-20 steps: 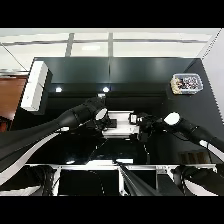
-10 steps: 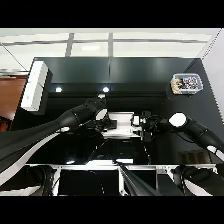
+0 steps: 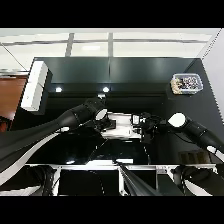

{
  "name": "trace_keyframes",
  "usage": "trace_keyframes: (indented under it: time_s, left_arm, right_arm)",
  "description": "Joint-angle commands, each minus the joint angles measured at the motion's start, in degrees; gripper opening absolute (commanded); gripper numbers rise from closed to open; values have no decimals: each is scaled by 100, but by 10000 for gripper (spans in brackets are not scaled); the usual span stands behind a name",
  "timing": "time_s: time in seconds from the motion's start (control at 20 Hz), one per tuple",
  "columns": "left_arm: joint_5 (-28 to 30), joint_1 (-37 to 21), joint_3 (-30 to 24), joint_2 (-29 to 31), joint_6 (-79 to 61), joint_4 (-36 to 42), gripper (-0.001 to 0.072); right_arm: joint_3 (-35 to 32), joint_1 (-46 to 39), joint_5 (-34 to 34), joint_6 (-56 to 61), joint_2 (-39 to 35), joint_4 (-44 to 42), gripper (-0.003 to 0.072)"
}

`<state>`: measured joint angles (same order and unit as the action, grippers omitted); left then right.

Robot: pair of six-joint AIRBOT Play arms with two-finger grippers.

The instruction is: Fold the box and place the chain.

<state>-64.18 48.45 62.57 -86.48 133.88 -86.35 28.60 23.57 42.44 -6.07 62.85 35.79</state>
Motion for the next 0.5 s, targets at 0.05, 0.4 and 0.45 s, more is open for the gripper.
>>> trace_keyframes:
  time_s: [0.05,0.4,0.45]
  left_arm:
    - [70,0,7,-2,9,26,26]
    - [70,0,7,-2,9,26,27]
    - [70,0,7,-2,9,26,27]
  right_arm:
    - [0,111,-168,103,9,-337,132]
    - [0,111,-195,271,9,-254,268]
    - [0,111,-192,275,9,-254,268]
